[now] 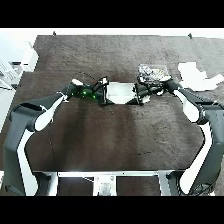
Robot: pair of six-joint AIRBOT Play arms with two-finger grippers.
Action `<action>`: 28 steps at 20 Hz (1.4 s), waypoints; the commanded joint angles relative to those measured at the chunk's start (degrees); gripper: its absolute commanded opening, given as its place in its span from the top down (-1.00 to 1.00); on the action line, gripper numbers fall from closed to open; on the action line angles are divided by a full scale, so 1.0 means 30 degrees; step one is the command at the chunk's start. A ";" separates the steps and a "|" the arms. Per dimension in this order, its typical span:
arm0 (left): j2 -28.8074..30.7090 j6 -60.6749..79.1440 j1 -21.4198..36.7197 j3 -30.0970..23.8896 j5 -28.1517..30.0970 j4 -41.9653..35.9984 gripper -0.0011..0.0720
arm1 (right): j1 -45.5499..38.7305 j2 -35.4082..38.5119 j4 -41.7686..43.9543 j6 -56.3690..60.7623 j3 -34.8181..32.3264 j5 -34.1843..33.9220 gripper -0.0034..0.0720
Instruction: Fold the box and place the chain.
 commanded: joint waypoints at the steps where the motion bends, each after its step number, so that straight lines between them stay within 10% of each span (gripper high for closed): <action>1: -0.0022 0.0532 0.0000 0.0007 0.0117 0.0321 -0.83 | 0.0022 0.0000 0.0015 0.0007 -0.0007 0.0029 -0.23; 8: -0.0022 0.1180 0.0000 0.0007 -0.0073 0.0605 -0.80 | 0.0022 0.0000 0.0015 0.0007 -0.0007 0.0029 -0.23; 10: -0.0007 0.1166 0.0000 0.0102 -0.0066 0.0583 0.08 | 0.0022 0.0000 0.0015 0.0007 -0.0007 0.0029 -0.23; 28: -0.0007 0.0962 0.0000 0.0189 0.0240 0.0510 0.07 | 0.0022 0.0000 0.0015 0.0007 -0.0007 0.0029 -0.23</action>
